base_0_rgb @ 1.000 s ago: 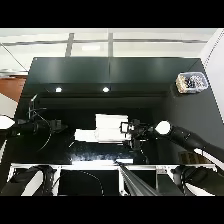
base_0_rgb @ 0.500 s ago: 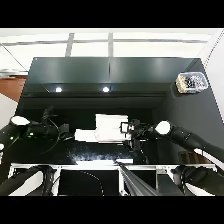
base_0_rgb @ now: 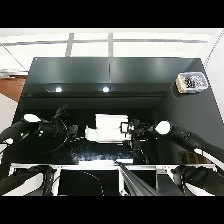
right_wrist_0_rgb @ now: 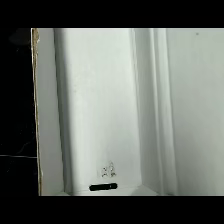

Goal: Fold the box and place the chain.

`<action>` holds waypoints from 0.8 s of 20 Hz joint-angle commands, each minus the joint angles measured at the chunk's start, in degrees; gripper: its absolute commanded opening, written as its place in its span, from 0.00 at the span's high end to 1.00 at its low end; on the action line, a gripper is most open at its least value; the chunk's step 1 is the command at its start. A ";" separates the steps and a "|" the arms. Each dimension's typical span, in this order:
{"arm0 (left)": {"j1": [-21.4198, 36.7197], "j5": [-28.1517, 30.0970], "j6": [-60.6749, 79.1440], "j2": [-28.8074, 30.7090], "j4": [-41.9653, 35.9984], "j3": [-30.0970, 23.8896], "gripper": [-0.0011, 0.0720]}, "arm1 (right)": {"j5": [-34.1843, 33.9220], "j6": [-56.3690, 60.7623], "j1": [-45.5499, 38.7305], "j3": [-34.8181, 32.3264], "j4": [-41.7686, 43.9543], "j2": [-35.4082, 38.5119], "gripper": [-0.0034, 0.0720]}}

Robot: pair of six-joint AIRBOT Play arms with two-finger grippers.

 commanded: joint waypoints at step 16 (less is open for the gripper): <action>-25.31 18.75 -23.69 4.70 5.62 8.15 0.02 | 0.00 0.02 0.02 -0.02 0.02 -0.02 0.38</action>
